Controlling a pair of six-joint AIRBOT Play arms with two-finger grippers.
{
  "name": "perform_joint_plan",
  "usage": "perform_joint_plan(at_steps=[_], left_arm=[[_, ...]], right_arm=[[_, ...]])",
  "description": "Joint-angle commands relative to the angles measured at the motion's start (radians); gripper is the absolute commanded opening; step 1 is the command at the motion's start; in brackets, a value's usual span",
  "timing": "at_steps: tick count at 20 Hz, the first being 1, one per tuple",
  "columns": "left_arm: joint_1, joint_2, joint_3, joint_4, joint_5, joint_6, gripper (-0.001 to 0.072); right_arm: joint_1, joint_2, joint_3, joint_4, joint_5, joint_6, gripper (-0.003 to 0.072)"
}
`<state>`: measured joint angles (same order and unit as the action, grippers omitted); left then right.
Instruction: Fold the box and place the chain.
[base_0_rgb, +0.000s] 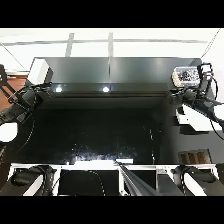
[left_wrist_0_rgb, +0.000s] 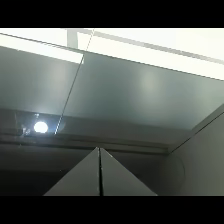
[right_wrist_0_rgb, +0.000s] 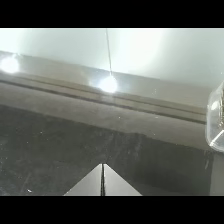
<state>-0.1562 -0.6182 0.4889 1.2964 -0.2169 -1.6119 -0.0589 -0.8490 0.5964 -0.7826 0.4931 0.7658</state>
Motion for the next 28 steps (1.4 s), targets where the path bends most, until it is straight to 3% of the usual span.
perform_joint_plan(at_steps=[1,7,8,9,10,11,12,13,16,18,21,24,26,28], left_arm=[[0.001,-0.001,0.000,0.000,0.005,0.000,0.0025],[0.001,-0.001,0.000,0.000,0.105,0.000,0.0025],[0.001,-0.001,0.000,0.000,0.105,0.000,0.0026],[0.000,-0.001,0.000,0.000,0.105,0.000,0.0025],[0.000,-0.001,0.000,0.000,0.103,0.000,0.0027],[0.000,-0.002,0.000,0.000,0.095,0.000,0.0064],[0.000,-0.004,0.000,0.001,0.077,0.000,0.0312],[0.000,-0.008,0.000,0.003,0.056,0.001,0.0680],[0.000,-0.019,0.000,0.003,-0.012,0.001,0.0706],[0.000,-0.020,0.000,0.003,-0.045,0.001,0.0706],[0.000,-0.020,0.000,0.003,-0.055,0.000,0.0706],[0.000,-0.021,0.000,0.003,-0.056,0.001,0.0706],[0.000,-0.021,0.000,0.003,-0.056,0.001,0.0706],[0.000,-0.022,0.000,0.004,-0.056,0.008,0.0706]], right_arm=[[0.001,0.000,0.000,0.005,0.000,0.001,0.0014],[0.000,0.000,0.000,0.152,-0.037,0.004,0.0018],[-0.005,0.000,0.000,0.143,-0.058,0.005,0.0187],[-0.013,0.000,0.000,0.142,-0.077,0.005,0.0546],[-0.028,0.000,0.000,0.139,-0.080,0.012,0.0720],[-0.047,0.000,0.005,0.126,-0.056,0.011,0.0720],[-0.067,-0.002,0.019,0.068,-0.014,0.011,0.0720],[-0.097,-0.002,0.040,-0.039,0.026,0.052,0.0720],[-0.259,-0.005,0.101,-0.433,0.027,0.366,0.0720],[-0.424,-0.021,0.140,-0.587,0.021,0.488,0.0720],[-0.652,-0.048,0.164,-0.543,-0.053,0.584,0.0720],[-0.762,-0.073,0.189,-0.511,-0.113,0.584,0.0720],[-0.801,-0.152,0.263,-0.512,-0.013,0.584,0.0720],[-0.826,-0.277,0.365,-0.521,0.170,0.584,0.0720]])
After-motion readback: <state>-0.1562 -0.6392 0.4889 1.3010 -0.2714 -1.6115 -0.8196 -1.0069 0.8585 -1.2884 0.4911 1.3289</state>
